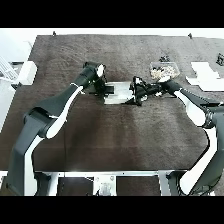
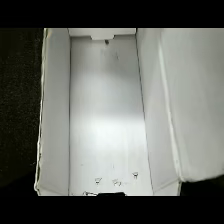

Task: Fold the box and place the chain.

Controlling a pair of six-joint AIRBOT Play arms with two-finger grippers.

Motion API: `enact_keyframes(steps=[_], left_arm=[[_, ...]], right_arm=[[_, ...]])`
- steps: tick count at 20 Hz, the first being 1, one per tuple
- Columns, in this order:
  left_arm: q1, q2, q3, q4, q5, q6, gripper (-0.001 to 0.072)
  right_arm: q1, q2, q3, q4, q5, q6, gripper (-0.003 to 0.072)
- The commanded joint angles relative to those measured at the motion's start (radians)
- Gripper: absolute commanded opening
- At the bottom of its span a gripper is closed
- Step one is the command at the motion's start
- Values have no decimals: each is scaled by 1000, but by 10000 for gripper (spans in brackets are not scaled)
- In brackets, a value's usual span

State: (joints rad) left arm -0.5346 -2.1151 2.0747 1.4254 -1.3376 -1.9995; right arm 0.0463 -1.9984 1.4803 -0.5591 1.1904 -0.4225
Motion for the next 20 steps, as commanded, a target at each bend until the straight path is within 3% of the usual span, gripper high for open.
enact_keyframes(steps=[1,5,6,7,13,14,16,20], left_arm=[[-3,-1,1,12,21,11,239],[-3,-5,1,11,9,12,228],[-3,-10,1,11,6,14,89],[-3,-13,1,11,1,15,51],[-3,-14,1,11,-6,18,52],[-3,-14,1,11,-4,18,111],[-3,-14,2,11,-5,18,536],[-3,-6,2,10,6,19,557]], right_arm=[[0,0,0,0,0,0,627],[0,0,0,0,0,0,626],[0,0,0,0,0,0,627],[0,0,0,0,0,0,627],[0,0,0,0,0,0,627],[0,0,0,0,0,0,627],[0,0,0,0,0,0,627],[0,0,0,0,0,0,626]])
